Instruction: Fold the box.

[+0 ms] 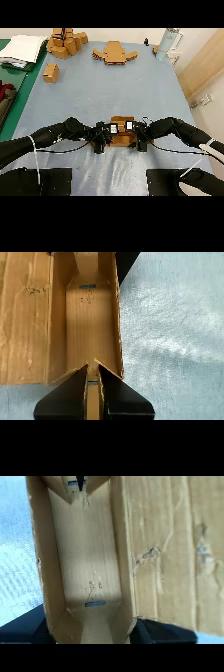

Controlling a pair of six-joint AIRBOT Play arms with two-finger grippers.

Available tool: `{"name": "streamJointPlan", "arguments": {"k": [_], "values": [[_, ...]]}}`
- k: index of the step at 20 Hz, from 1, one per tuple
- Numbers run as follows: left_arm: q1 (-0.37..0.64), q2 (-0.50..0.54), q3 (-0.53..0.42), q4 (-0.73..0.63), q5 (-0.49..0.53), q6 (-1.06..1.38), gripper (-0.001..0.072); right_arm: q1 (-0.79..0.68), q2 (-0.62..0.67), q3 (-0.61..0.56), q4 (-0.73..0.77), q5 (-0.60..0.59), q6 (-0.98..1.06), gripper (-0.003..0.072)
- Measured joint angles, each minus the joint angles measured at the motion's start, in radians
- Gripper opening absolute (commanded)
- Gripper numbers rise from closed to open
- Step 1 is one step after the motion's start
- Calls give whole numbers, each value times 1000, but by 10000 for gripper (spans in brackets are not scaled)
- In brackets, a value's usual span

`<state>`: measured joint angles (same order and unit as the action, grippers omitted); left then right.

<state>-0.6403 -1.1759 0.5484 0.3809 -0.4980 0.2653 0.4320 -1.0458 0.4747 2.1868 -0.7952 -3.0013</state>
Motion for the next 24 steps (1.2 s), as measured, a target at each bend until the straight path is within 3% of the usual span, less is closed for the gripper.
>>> {"name": "streamJointPlan", "arguments": {"k": [3, 4, 5, 13, 14, 16, 20, 24], "values": [[-2, -4, 0, -14, 2, 24, 122, 0, 0, 0, 0, 0, 0, 568], [-2, -8, 0, -17, 2, 28, 291, 0, 0, 0, 0, 0, 0, 569], [-2, -11, 0, -18, 2, 31, 545, 0, 0, 0, 0, 0, 0, 569], [-2, -22, 0, -23, 0, 40, 548, 0, 0, 0, -1, 0, 0, 569], [-2, -23, 0, -23, 0, 40, 511, 0, 0, 0, 0, 0, 0, 569], [-2, -23, 0, -20, 1, 35, 15, 0, 0, 0, 0, 1, 2, 569], [-2, 16, 0, 56, -1, -37, 13, 0, 0, 0, 3, 2, 3, 568], [-1, 122, 0, 254, -31, -283, 13, 0, 0, 0, 2, 2, 1, 569]]}}
